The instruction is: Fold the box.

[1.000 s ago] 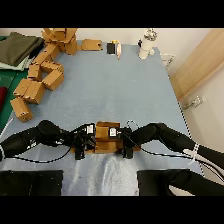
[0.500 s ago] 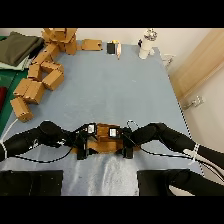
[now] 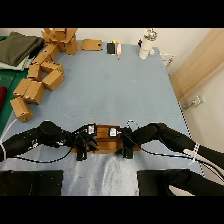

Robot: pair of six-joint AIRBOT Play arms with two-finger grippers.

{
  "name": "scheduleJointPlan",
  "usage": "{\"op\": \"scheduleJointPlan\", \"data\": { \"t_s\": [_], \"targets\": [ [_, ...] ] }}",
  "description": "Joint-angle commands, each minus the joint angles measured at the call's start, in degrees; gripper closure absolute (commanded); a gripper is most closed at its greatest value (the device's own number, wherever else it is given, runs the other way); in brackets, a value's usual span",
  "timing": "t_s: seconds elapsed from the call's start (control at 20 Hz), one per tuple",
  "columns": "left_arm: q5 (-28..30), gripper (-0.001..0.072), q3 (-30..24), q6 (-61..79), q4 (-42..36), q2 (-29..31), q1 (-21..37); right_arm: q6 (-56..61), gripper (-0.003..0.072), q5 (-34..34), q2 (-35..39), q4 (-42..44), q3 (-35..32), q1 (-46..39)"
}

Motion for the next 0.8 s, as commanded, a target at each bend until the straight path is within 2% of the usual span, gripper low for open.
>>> {"op": "scheduleJointPlan", "data": {
  "t_s": [0.0,0.05,0.15,0.2,0.3,0.4,0.45,0.5,0.55,0.6,0.75],
  "targets": [
    [1.60,0.0666,0.57,-12.63,13.09,3.87,0.17,-0.11,0.0187,0.09,0.00,-0.02,0.04,0.02],
    [1.44,0.0697,0.72,-18.69,18.91,6.05,0.15,-0.09,0.0187,0.09,0.00,-0.02,0.04,0.02],
    [-1.22,0.0697,0.70,-31.15,28.59,11.34,0.15,-0.11,0.0187,0.09,0.00,-0.02,0.04,0.02],
    [-3.54,0.0697,0.70,-35.71,31.26,14.58,0.15,-0.11,0.0187,0.09,0.00,-0.02,0.04,0.02],
    [-4.55,0.0698,0.68,-49.18,37.05,21.31,0.20,-0.11,0.0187,0.09,0.00,-0.02,0.04,0.02],
    [-4.22,0.0698,0.68,-73.68,46.45,27.21,1.60,-0.11,0.0187,0.09,0.00,-0.02,0.04,0.02],
    [-5.84,0.0698,0.66,-93.90,54.10,29.22,3.74,-0.11,0.0187,0.09,0.00,-0.02,0.04,0.02],
    [-9.81,0.0698,0.61,-110.22,61.24,30.16,6.54,-0.11,0.0187,0.09,0.00,-0.02,0.04,0.02],
    [-13.60,0.0698,0.33,-117.18,63.93,30.18,9.49,-0.09,0.0187,0.09,0.00,-0.02,0.04,0.02],
    [-16.20,0.0698,-0.52,-116.67,62.88,29.64,12.81,-0.11,0.0187,0.09,0.00,-0.02,0.04,0.02],
    [-16.59,0.0699,-3.82,-107.08,49.35,25.53,19.76,-0.09,0.0187,0.09,0.00,-0.02,0.04,0.02]
  ]
}}
